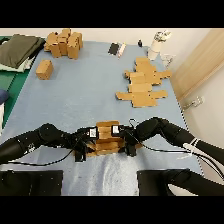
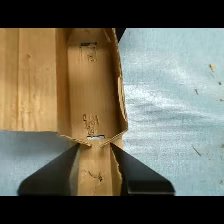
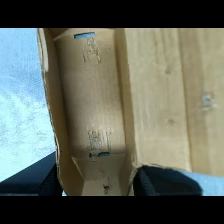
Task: Fold the box.
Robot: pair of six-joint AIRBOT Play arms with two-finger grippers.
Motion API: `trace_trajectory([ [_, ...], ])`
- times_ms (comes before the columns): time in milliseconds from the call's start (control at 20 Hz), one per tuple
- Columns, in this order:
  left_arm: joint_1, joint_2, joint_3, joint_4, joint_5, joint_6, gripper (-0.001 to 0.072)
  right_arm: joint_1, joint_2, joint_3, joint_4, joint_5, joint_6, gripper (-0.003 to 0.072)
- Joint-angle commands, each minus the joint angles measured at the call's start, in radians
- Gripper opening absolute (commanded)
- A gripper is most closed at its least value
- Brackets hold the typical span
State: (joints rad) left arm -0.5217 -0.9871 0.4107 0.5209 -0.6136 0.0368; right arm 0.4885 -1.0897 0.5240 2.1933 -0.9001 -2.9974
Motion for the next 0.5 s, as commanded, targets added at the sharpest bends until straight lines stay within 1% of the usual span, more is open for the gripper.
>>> trace_trajectory([
  [0,-0.003,-0.022,0.0,-0.009,0.011,0.0,0.0214,-0.001,0.0,0.0,0.001,0.0,0.0,0.0521],
  [150,-0.003,-0.033,0.0,-0.053,0.014,0.02,0.0213,-0.001,0.0,0.0,0.001,0.0,0.0,0.0521],
  [350,-0.012,-0.038,0.0,-0.156,0.031,0.105,0.0212,-0.001,0.0,0.0,0.001,0.0,0.0,0.0521],
  [400,-0.023,-0.038,0.0,-0.182,0.032,0.132,0.0146,-0.001,0.0,0.0,0.001,0.0,0.0,0.0521],
  [450,-0.029,-0.038,0.0,-0.195,0.036,0.139,0.0104,-0.001,0.0,0.0,0.001,0.0,0.0,0.0521],
])
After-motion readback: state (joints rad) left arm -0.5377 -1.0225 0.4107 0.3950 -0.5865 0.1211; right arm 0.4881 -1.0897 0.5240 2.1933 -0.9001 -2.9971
